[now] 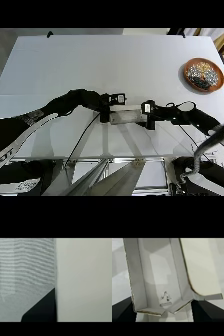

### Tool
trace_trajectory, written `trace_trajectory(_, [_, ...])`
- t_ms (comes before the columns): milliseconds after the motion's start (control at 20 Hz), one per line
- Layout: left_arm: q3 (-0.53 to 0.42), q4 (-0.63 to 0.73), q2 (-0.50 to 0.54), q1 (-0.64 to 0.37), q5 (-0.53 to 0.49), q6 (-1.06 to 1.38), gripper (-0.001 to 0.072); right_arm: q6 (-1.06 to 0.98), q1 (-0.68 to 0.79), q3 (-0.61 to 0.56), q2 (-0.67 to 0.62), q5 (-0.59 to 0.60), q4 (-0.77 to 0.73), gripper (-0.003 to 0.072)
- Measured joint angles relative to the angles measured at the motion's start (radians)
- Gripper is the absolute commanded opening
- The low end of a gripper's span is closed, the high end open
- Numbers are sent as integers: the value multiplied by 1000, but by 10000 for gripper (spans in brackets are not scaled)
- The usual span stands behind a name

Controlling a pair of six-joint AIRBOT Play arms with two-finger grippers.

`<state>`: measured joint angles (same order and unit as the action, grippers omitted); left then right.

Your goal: Fold the box and place the chain.

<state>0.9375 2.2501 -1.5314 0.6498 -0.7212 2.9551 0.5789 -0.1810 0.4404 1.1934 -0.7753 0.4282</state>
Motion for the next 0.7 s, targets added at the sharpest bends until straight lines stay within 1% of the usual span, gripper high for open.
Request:
trace_trajectory(200, [0,0,0,0,-1,0,13,23,0,21,34,-25,-21,644])
trace_trajectory(350, [0,-1,0,0,-2,1,13,27,-1,59,79,-89,-32,636])
trace_trajectory(400, [0,-1,0,0,-2,0,13,26,0,66,91,-95,-25,631])
trace_trajectory(450, [0,0,0,0,-2,0,13,23,0,71,102,-100,-9,583])
trace_trajectory(500, [0,0,0,0,-2,1,12,15,0,76,113,-102,4,568])
trace_trajectory(700, [0,0,0,0,1,2,13,-15,0,83,148,-102,63,569])
